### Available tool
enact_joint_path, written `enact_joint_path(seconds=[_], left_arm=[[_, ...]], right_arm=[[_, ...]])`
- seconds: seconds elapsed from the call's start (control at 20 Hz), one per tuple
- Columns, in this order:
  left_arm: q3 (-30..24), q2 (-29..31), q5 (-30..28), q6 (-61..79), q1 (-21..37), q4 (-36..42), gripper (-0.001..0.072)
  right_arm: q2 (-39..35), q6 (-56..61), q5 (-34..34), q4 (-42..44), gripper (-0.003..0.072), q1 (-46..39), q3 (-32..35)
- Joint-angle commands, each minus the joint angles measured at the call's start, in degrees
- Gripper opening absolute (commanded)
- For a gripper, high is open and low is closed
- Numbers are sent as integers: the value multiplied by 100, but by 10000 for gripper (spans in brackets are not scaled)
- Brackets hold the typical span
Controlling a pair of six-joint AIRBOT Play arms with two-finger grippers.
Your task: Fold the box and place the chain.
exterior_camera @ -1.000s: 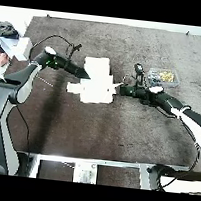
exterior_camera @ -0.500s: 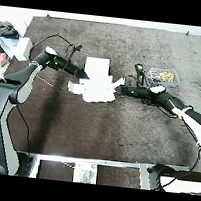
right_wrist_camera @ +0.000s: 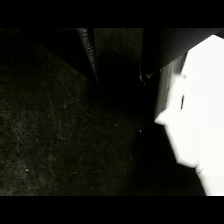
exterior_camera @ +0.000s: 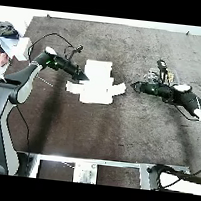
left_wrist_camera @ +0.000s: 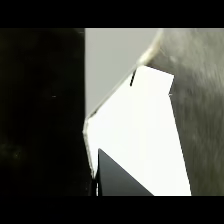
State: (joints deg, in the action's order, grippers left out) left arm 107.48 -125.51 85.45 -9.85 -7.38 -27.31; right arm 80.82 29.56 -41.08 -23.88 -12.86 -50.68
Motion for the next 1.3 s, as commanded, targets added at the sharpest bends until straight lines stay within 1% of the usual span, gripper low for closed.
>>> enact_joint_path(seconds=[0.0,0.1,0.25,0.5,0.65,0.75,0.95,1.1,1.15,1.25], left_arm=[[0,11,223,1351,-2,31,6],[-37,20,184,1840,-2,319,5],[-42,20,-140,2262,-2,577,5],[-52,20,-581,2498,-2,533,5],[-76,15,-870,2577,-2,293,5],[-186,9,-1016,2691,-2,310,5],[-592,9,-1259,2944,-2,411,6],[-619,9,-1244,2942,-2,413,10],[-619,9,-1239,2940,-2,413,10],[-619,9,-1211,2940,-2,411,11]], right_arm=[[-31,46,-94,-68,355,-52,2],[-31,46,-92,-85,355,-52,2],[-31,48,-66,-149,355,-55,2],[-20,0,105,-210,355,-52,2],[-20,0,225,-345,355,-52,2],[-20,0,299,-407,355,-52,2],[-20,-52,358,-448,355,-52,2],[-20,-444,358,-442,356,-52,2],[-20,-686,358,-442,365,-52,-4],[-20,-1193,273,-374,561,-48,-4]])
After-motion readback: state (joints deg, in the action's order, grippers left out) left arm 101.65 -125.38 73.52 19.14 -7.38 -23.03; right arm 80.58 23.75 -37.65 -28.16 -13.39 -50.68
